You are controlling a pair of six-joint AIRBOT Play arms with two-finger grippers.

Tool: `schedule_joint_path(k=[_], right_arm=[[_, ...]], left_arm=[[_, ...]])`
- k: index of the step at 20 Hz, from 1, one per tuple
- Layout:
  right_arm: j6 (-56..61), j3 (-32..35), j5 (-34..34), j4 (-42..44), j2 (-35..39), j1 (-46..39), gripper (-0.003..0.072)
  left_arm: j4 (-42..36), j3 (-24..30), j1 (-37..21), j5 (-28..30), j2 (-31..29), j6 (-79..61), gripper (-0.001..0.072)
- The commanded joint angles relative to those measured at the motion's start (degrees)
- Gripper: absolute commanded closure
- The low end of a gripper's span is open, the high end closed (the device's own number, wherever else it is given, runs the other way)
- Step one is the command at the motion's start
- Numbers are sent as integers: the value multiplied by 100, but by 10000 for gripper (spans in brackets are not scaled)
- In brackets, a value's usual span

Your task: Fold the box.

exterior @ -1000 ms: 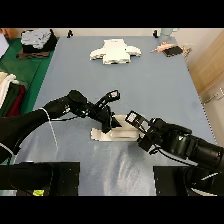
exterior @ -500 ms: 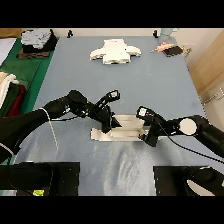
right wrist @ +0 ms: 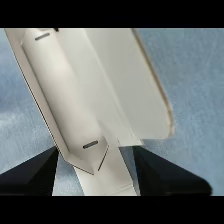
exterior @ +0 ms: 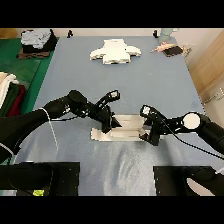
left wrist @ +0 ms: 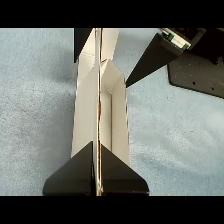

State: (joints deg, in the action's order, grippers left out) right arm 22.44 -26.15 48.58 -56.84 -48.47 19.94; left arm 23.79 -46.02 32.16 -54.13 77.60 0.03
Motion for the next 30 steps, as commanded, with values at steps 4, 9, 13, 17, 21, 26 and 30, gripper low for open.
schedule_joint_path(k=[4,9,13,17,21,26,30], right_arm=[[-2253,7,380,1150,-400,-446,-32],[-3790,4,986,2216,-1215,-1110,-32],[-3781,4,1016,2155,-1292,-1104,-32],[-3790,4,1224,1665,-1248,-1104,-32],[-3790,4,1287,1593,-1252,-1104,-32],[-3790,2,1285,1609,-1259,-1104,-32],[-3792,4,1220,1611,-1276,-1104,-32]], left_arm=[[0,0,0,4,-4,-2,693],[2,0,0,2,-4,-2,693],[2,0,0,2,-4,-2,692],[0,0,0,2,-4,-2,693],[2,0,0,2,-4,-2,692],[0,0,0,2,-4,-2,693],[0,0,0,2,-4,-2,693]])
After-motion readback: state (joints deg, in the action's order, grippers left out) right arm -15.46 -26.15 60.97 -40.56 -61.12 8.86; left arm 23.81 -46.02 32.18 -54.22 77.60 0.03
